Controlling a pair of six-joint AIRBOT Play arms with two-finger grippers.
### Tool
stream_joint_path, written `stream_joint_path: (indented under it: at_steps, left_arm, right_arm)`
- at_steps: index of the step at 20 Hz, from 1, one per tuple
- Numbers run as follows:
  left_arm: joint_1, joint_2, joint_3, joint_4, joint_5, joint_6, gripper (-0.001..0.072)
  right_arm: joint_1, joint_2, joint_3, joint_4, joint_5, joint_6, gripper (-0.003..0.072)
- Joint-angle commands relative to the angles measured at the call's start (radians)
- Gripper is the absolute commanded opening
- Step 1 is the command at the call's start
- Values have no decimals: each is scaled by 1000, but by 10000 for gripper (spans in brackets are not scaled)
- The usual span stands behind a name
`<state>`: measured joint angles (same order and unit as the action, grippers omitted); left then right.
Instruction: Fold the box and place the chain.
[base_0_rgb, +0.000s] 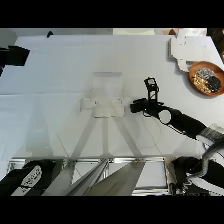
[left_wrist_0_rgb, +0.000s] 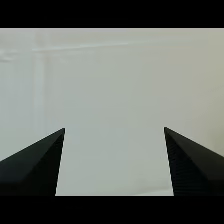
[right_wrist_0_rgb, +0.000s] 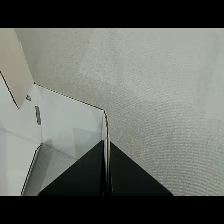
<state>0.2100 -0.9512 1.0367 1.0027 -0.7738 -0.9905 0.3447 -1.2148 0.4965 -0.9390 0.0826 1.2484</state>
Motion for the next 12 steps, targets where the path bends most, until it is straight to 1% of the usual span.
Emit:
stream_joint_path:
  at_steps: [1, 2, 4, 7, 8, 10, 11, 12]
  left_arm:
    - [-81, -27, 1, 64, -124, 7, 603]
    - [-125, -44, 1, 81, -155, 7, 558]
    - [-213, -77, 1, 95, -177, 12, 559]
    - [-318, -122, 1, 96, -163, 26, 558]
    - [-340, -143, 1, 93, -158, 26, 558]
    - [-346, -206, 11, 63, -179, 27, 562]
    - [-346, -247, 27, 59, -217, 45, 585]
    - [-348, -299, 57, 43, -281, 73, 591]
  right_arm:
    - [1, -1, 0, 0, 0, 0, 18]
    - [1, -1, 0, 0, 0, 0, 18]
    - [1, -1, 0, 0, 0, 1, 18]
    - [1, -1, 0, 0, 0, 0, 18]
    - [1, -1, 0, 0, 0, 0, 18]
    - [1, -1, 0, 0, 0, 1, 18]
    - [1, -1, 0, 0, 0, 0, 18]
    - [1, -1, 0, 0, 0, 1, 18]
